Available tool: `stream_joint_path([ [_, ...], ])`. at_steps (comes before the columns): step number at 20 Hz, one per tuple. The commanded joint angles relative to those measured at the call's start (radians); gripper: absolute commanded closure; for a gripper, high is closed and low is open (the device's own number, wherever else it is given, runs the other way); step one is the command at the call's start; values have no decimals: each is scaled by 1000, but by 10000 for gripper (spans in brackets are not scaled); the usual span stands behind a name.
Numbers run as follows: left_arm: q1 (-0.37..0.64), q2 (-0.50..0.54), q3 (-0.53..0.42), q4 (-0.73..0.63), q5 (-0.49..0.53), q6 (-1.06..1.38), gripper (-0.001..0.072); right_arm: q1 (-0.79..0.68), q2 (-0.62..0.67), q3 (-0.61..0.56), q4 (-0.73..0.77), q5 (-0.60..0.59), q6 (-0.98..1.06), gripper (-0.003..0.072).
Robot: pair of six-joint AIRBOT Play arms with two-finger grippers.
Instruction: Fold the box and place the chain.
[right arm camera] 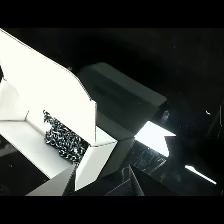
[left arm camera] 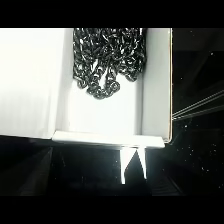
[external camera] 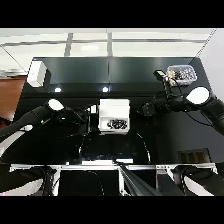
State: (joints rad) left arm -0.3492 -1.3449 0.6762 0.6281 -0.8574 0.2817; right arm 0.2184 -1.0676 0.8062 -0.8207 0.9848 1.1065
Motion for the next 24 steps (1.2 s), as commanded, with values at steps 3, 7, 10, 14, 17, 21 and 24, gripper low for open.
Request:
stream_joint_path([
  [3,-10,-2,1,-14,-1,3,-2,0,0,1,0,-5,-1,312],
  [7,-36,-4,1,-11,0,3,-1,0,0,1,0,-6,-1,312],
  [10,-37,-13,1,-8,-1,-3,0,0,0,1,0,-5,-1,312],
  [14,-37,-14,1,-4,-4,-29,0,0,0,1,0,-5,-1,312],
  [17,-37,-14,1,-9,-13,-29,0,0,0,1,0,-7,-1,312],
  [21,-37,-14,1,-21,-38,-29,0,0,0,1,0,-21,-1,312],
  [24,-37,-14,1,-61,-39,-27,0,0,0,1,0,-24,-1,312],
])
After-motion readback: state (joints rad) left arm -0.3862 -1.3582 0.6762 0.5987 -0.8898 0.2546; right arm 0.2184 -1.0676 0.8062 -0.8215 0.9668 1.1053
